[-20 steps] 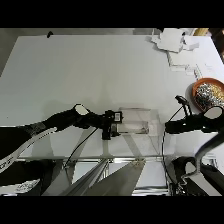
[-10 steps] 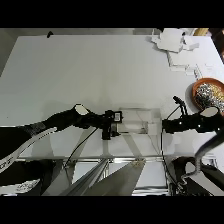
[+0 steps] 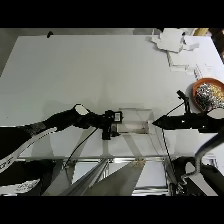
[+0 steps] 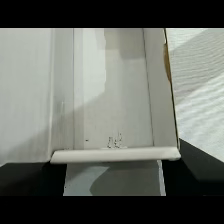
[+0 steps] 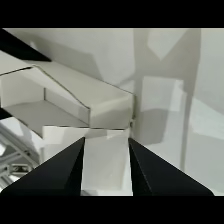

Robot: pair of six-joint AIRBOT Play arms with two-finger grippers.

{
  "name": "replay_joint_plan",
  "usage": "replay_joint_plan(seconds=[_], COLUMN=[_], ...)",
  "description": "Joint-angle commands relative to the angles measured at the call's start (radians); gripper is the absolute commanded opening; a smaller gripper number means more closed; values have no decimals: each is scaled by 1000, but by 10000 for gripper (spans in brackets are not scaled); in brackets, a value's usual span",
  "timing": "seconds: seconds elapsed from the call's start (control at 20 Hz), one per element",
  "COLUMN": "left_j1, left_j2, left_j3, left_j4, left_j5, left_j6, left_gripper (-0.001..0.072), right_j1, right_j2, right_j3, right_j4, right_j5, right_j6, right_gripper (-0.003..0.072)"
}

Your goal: Fold the box and place the chain.

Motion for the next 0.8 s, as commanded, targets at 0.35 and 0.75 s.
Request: replay_joint_plan(seconds=[0.35,0.75], left_j1=[0,0], left_j2=[1,1], left_j3=[0,0], left_j4=[0,0], left_j5=[0,0], left_j6=[0,0], left_gripper=[217,217], right_j1=[230,469], right_j2=[21,14], right_j3=[14,81], right_j4=[-48,-286], right_j5=[-95,-204], right_j6=[100,400], right_gripper=[396,412])
